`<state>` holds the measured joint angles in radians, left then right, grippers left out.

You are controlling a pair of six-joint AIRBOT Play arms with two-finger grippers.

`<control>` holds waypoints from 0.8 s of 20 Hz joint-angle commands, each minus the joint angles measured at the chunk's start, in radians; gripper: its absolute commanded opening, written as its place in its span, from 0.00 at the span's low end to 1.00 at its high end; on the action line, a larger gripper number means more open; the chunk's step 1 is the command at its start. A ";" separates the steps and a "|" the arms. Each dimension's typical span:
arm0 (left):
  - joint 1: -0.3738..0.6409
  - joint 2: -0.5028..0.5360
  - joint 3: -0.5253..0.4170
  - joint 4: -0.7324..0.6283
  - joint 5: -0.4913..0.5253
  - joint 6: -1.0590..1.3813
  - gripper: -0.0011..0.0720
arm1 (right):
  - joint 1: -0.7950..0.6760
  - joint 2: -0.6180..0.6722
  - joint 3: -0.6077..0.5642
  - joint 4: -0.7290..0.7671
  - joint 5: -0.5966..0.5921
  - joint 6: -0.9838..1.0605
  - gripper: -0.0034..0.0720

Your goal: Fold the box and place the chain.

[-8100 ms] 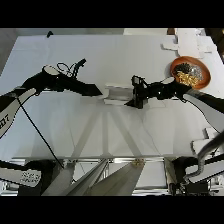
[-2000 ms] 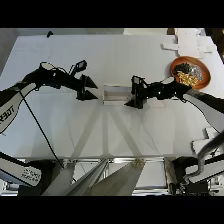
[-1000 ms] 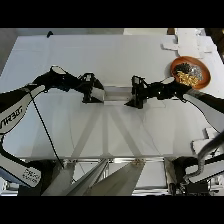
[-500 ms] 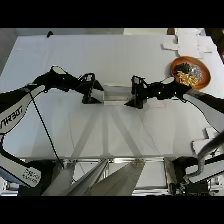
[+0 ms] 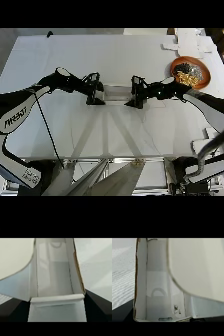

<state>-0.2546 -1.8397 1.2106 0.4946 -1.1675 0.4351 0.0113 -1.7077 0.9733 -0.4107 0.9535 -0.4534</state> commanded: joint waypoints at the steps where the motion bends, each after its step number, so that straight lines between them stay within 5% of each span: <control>1: -0.020 -0.007 0.002 0.015 0.053 -0.062 0.97 | 0.000 0.000 0.001 0.000 0.000 0.000 0.80; 14: -0.059 -0.006 0.004 0.072 0.138 -0.136 0.97 | 0.000 0.000 0.001 0.000 0.000 0.000 0.80; 15: -0.059 -0.006 0.004 0.072 0.138 -0.137 0.93 | 0.000 0.000 0.001 0.000 0.000 0.000 0.80; 16: -0.059 -0.006 0.004 0.072 0.138 -0.136 0.72 | 0.000 0.000 0.001 0.000 0.000 0.000 0.80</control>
<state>-0.3119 -1.8450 1.2137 0.5629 -1.0397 0.3073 0.0113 -1.7077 0.9737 -0.4103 0.9527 -0.4530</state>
